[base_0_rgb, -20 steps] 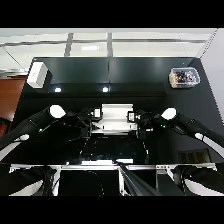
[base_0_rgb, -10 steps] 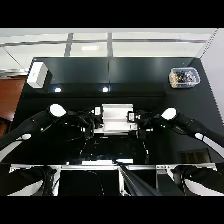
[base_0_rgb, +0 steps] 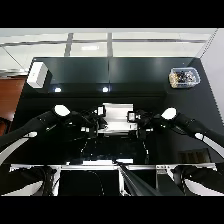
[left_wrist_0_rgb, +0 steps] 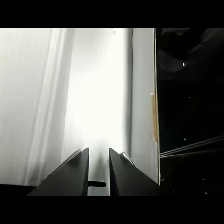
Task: Fold the box and place the chain.
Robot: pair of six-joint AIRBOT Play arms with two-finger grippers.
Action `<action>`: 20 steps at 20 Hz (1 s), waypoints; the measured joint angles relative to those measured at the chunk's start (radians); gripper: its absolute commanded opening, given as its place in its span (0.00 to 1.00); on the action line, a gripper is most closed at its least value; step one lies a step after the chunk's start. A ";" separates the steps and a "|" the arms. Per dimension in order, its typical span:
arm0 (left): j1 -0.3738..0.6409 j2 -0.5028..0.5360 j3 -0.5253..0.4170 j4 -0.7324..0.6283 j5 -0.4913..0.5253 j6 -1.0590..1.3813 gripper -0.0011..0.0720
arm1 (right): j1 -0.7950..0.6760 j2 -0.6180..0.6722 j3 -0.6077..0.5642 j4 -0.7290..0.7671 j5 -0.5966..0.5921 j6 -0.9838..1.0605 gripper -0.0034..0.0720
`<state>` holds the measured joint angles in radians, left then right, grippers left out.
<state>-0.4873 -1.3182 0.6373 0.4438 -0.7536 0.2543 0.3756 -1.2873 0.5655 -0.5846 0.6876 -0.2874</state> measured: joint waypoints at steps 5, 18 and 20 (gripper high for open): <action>-0.003 -0.005 0.001 -0.011 0.013 0.013 0.08 | 0.000 0.000 0.000 0.000 0.000 0.000 0.29; -0.014 -0.004 0.002 -0.005 0.018 0.018 0.05 | 0.000 0.000 0.000 0.000 -0.001 0.000 0.29; -0.011 0.010 0.003 0.011 0.013 0.003 0.05 | 0.000 0.000 0.000 0.000 -0.001 0.000 0.29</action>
